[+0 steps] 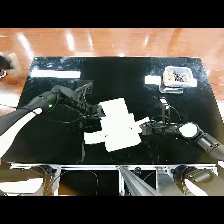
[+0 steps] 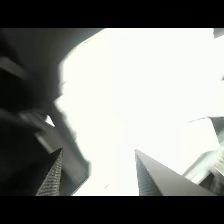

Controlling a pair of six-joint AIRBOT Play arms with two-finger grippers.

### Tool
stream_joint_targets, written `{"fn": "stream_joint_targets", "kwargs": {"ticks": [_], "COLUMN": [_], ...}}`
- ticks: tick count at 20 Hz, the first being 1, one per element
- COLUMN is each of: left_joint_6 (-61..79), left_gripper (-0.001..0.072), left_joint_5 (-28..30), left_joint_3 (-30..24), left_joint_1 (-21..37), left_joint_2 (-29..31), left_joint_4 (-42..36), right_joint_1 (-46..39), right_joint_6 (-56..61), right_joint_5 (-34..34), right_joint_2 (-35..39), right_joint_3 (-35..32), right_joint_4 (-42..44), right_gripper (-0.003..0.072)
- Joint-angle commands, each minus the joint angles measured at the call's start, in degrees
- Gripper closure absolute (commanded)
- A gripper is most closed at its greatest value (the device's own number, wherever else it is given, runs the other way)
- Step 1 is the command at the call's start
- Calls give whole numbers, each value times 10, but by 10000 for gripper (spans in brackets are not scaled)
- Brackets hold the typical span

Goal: Fold the box and place the chain.

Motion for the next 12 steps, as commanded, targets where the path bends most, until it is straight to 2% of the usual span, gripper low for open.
{"fn": "stream_joint_targets", "kwargs": {"ticks": [1, 4, 8, 10, 12], "left_joint_6": [78, 151, 215, 214, 214], "left_gripper": [166, 166, 170, 263, 269], "left_joint_5": [60, 106, 123, 116, 106], "left_joint_3": [22, 22, 22, 22, 22], "left_joint_1": [5, 4, 4, 4, 4], "left_joint_2": [-57, -75, -77, -77, -77], "left_joint_4": [-52, -72, -70, -69, -69], "right_joint_1": [0, 0, 0, 0, 0], "right_joint_6": [0, 0, 0, 0, 0], "right_joint_5": [2, 2, 2, 2, 2], "right_joint_2": [0, 0, 0, 0, 0], "right_joint_3": [0, 0, 0, 0, 0], "right_joint_4": [0, 0, 0, 0, 0], "right_gripper": [656, 656, 656, 655, 656]}}
